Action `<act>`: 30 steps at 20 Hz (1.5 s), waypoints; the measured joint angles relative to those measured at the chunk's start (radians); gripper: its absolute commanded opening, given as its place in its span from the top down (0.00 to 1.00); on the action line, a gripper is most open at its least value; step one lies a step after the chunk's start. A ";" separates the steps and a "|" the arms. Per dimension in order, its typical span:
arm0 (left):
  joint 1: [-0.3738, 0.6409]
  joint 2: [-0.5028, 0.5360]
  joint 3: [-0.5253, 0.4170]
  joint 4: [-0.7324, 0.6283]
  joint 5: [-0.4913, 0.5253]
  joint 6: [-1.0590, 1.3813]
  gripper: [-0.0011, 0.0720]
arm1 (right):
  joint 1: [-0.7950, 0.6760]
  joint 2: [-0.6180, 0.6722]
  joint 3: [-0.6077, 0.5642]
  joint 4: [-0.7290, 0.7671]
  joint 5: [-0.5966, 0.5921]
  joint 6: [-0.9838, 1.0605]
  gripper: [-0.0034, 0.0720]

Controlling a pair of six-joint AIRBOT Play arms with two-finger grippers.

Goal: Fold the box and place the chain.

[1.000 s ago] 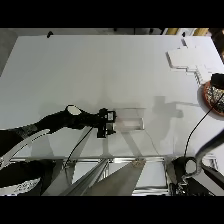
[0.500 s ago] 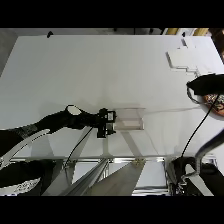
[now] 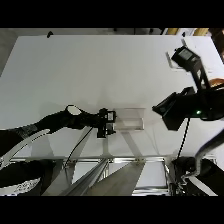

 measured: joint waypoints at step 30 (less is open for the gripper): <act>0.000 0.000 0.000 0.000 0.000 0.000 0.61 | 0.161 -0.058 -0.299 -0.206 -0.307 -0.146 0.72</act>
